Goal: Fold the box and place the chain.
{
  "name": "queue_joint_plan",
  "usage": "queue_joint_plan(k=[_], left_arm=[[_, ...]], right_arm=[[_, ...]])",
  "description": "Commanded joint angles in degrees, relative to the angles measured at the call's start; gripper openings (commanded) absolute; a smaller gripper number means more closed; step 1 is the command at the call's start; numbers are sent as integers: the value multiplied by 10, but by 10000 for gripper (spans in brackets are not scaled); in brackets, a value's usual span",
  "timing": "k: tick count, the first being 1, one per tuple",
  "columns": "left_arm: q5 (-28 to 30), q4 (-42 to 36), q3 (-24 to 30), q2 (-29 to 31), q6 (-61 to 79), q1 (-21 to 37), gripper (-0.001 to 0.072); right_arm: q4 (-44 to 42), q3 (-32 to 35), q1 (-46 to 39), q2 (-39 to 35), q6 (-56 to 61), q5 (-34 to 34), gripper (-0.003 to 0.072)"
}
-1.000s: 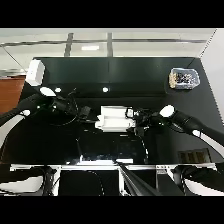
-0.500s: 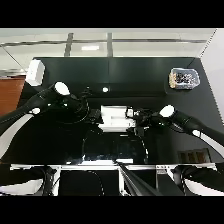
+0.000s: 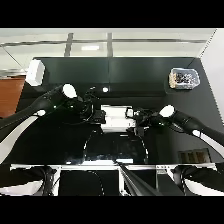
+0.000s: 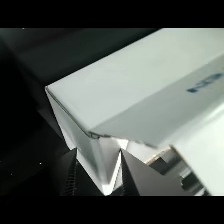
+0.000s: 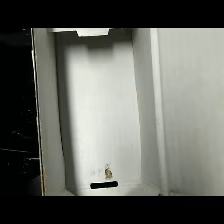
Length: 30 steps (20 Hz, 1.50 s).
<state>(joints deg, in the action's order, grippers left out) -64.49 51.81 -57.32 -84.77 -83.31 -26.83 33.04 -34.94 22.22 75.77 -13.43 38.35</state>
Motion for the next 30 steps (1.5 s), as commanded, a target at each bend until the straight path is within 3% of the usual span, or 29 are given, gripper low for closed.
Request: queue_joint_plan(k=[1, 8, 12, 14, 18, 30], left_arm=[[16, 67, -4, 0, -62, -23, 330], [46, 202, -6, 0, -193, -90, 329], [-1, 307, -52, -17, -283, -130, 285], [-37, 311, -83, -38, -311, -136, 286], [-46, 298, -127, -66, -346, -136, 286], [-41, 296, -132, -96, -379, -165, 274]], right_arm=[[0, 0, 1, 0, 1, 0, 127], [0, 0, 1, 0, 1, 0, 127], [0, 0, 1, 0, 1, 0, 127], [0, 0, 1, 0, 1, 0, 127], [0, 0, 1, 0, 1, 0, 127], [0, 0, 1, 0, 1, 0, 128]])
